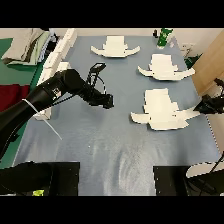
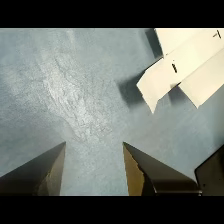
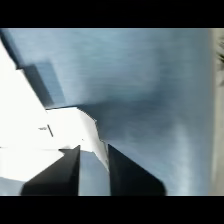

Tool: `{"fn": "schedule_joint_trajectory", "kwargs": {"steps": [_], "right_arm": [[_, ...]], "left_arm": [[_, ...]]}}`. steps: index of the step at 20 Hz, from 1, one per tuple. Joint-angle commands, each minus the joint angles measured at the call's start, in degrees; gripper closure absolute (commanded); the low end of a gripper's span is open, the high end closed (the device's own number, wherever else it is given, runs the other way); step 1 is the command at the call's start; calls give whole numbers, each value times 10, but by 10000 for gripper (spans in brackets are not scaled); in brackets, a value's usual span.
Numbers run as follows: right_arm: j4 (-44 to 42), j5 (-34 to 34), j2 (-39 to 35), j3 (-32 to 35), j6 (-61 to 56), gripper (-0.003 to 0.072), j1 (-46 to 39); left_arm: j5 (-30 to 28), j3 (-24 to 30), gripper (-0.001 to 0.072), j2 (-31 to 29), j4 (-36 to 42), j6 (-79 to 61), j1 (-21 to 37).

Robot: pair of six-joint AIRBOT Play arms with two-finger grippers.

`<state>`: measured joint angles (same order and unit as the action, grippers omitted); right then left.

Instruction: Fold the box.

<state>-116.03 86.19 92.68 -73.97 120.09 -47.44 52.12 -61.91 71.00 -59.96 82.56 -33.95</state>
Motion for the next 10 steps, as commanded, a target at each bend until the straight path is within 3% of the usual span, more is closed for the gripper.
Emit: {"fn": "schedule_joint_trajectory", "kwargs": {"steps": [1, 5, 8, 9, 10], "right_arm": [[-68, 42, 3, -1, 35, 571, 17], [-91, 62, -7, -1, 36, 682, 77], [-130, 67, -23, 10, 24, 683, 131], [-148, 66, -32, 23, 16, 683, 146], [-161, 57, -46, 43, 4, 684, 163]], "left_arm": [[12, -1, 173, 0, 0, 0, 0], [24, -1, 173, 0, 0, 0, 1], [43, -1, 174, 0, 0, 0, 5], [57, -1, 205, 0, -1, 0, 11], [73, 0, 330, 0, -1, 0, 19]]}}
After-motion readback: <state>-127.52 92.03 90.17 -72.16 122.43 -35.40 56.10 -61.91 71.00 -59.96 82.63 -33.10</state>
